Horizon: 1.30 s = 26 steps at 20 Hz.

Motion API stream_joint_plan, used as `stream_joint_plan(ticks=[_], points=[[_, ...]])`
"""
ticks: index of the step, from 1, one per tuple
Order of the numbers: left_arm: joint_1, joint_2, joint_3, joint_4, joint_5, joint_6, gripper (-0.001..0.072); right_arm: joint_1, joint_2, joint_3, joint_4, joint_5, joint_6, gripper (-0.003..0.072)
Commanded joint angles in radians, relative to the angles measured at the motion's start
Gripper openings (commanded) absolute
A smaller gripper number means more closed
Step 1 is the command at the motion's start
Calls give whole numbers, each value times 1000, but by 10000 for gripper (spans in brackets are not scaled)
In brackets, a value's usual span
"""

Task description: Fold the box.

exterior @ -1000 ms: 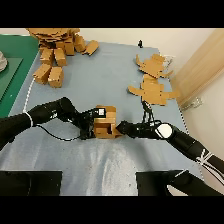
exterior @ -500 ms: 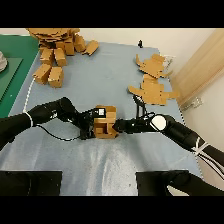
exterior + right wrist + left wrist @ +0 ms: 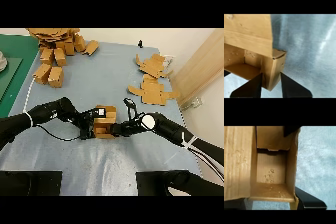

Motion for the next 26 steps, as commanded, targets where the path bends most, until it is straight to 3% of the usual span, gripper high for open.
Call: stream_joint_plan(ticks=[1,3,9,17,26], points=[[0,1,0,0,0,0,480,12,-21,24,-23,10,29,330],[0,1,0,0,1,0,480,15,-47,58,-48,38,42,330],[0,1,0,0,0,0,480,16,-176,252,-251,317,220,330],[0,1,0,0,2,0,480,120,-285,378,-314,402,356,331],[0,1,0,1,2,0,480,121,-353,386,-443,416,431,341]])
